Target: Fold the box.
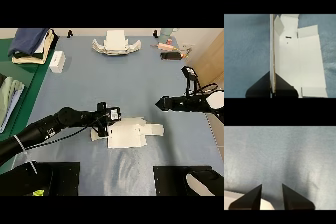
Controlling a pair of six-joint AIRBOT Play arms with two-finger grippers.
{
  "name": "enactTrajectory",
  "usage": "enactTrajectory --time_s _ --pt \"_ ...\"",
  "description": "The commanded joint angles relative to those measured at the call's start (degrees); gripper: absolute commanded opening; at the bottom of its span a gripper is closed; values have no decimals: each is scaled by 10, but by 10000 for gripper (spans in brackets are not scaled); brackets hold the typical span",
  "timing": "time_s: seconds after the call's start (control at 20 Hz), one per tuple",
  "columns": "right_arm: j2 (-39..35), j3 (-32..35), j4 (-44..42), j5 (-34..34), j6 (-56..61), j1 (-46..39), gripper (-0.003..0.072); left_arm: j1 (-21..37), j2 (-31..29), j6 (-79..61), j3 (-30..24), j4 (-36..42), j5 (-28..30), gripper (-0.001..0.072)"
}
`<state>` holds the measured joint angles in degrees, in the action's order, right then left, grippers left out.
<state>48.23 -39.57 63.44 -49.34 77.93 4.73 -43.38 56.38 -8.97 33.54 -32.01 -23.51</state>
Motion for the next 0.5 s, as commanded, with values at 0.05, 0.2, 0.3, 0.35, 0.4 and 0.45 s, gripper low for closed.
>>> enactTrajectory --time_s 0.05,0.2,0.3,0.35,0.4,0.45 --pt "0 0 -9 8 0 0 378 -2 -5 -14 -31 22 6 8" --pt "0 0 -9 8 0 0 378 -6 -5 -55 -48 57 15 8" --pt "0 0 -9 8 0 0 378 -18 -5 -56 -60 63 32 7" --pt "0 0 -10 8 0 0 378 -26 -5 -56 -64 63 36 8" --pt "0 0 -10 8 0 0 378 -33 -5 -56 -67 63 36 8" --pt "0 0 -10 8 0 0 378 -41 -5 -56 -68 63 37 8"
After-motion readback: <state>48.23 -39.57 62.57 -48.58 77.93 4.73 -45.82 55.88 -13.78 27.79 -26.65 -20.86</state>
